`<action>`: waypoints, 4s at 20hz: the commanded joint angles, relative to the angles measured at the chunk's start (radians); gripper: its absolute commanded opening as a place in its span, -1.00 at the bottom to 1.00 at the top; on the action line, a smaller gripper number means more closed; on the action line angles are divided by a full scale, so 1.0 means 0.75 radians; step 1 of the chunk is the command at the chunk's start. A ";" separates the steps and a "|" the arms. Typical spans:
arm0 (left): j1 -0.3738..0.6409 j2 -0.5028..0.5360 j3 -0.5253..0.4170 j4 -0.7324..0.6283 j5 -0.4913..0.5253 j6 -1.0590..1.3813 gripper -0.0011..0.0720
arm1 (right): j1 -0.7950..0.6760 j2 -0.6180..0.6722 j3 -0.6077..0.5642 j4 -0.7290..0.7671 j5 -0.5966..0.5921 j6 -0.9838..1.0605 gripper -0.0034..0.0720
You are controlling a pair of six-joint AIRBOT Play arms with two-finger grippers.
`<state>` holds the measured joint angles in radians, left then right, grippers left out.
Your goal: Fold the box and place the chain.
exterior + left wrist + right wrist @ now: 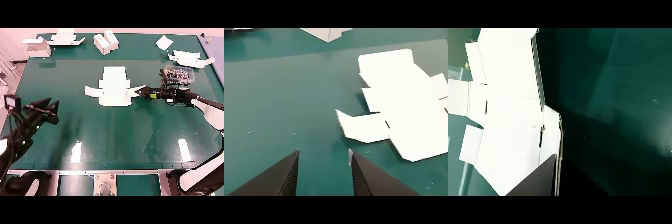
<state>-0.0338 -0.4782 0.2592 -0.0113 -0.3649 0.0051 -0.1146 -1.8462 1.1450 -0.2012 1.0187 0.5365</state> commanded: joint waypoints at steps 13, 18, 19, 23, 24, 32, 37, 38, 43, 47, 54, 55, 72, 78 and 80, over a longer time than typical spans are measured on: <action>-0.001 -1.341 1.083 0.217 -0.755 0.060 0.00 | 0.002 -0.001 0.001 -0.002 0.029 -0.024 -0.91; -0.001 -1.644 1.428 0.316 -0.902 -0.151 0.10 | 0.002 -0.001 0.001 -0.003 0.029 -0.030 -0.91; -0.001 -1.676 1.479 0.353 -0.900 -0.198 0.21 | 0.002 -0.001 0.001 -0.003 0.029 -0.029 -0.91; -0.001 -1.807 1.647 0.413 -0.934 -0.327 0.21 | 0.002 -0.001 0.001 -0.008 0.029 -0.030 -0.91; -0.001 -1.846 1.688 0.413 -0.951 -0.349 0.21 | 0.002 -0.001 0.001 -0.021 0.029 -0.030 -0.91; -0.072 -2.136 2.008 0.422 -1.012 -0.450 0.21 | 0.002 -0.001 0.001 -0.057 0.028 -0.029 -0.91; -0.109 -2.245 2.102 0.432 -1.015 -0.491 0.21 | 0.002 -0.001 0.001 -0.059 0.029 -0.029 -0.91; -0.109 -2.258 2.111 0.423 -1.018 -0.491 0.21 | 0.002 -0.001 0.001 -0.059 0.029 -0.029 -0.91; -0.109 -2.266 2.133 0.422 -1.086 -0.493 0.21 | 0.002 -0.001 0.001 -0.058 0.029 -0.029 -0.91; -0.109 -2.285 2.133 0.427 -1.097 -0.526 0.21 | 0.002 -0.001 0.001 -0.058 0.029 -0.029 -0.91; -0.111 -2.302 2.133 0.446 -1.078 -0.526 0.16 | 0.002 -0.001 0.001 -0.058 0.029 -0.029 -0.91; -0.120 -2.302 2.133 0.449 -1.077 -0.530 0.16 | 0.002 -0.001 0.001 -0.058 0.029 -0.029 -0.91; -0.197 -2.302 2.134 0.452 -1.009 -0.430 -0.19 | 0.002 -0.001 0.001 -0.097 0.030 -0.030 -0.91; -0.197 -2.302 2.134 0.389 -1.007 -0.389 -0.19 | 0.002 -0.001 0.001 -0.106 0.030 -0.030 -0.91; -0.197 -2.302 2.134 0.385 -1.004 -0.389 -0.19 | 0.002 -0.001 0.001 -0.139 0.030 -0.028 -0.91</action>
<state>-0.1810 -2.2044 1.8587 0.2935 -1.1213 -0.2974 -0.1127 -1.8462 1.1461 -0.2817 1.0409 0.5144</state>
